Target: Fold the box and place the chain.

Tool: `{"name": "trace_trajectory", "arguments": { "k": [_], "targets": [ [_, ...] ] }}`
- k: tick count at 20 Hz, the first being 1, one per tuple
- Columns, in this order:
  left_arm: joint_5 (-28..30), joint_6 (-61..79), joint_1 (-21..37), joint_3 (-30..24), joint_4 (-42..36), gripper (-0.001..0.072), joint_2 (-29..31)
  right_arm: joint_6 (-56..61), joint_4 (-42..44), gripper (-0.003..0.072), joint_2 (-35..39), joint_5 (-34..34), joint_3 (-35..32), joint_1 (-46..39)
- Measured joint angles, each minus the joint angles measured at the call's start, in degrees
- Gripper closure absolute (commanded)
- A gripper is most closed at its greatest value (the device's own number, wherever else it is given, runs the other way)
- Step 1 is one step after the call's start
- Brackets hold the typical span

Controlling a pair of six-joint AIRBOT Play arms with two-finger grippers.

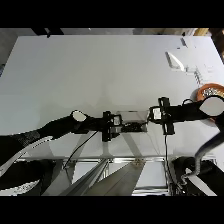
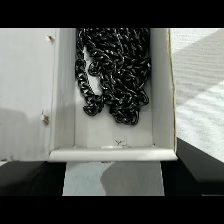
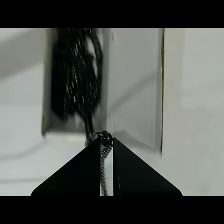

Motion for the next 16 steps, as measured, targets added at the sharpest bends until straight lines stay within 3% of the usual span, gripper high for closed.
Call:
{"name": "trace_trajectory", "arguments": {
  "k": [9,12,16],
  "targets": [
    [0.0,0.0,0.0,0.0,0.0,0.0395,0.0,5.5,3.7,0.0666,-1.1,-11.4,0.0,15.9],
    [0.0,0.0,0.0,0.0,0.0,0.0395,0.0,7.1,3.2,0.0506,-4.2,-13.0,0.0,17.4],
    [0.0,0.0,0.0,0.0,0.0,0.0395,0.0,8.1,-0.8,0.0498,-4.0,-13.6,0.0,18.0]
  ]
}}
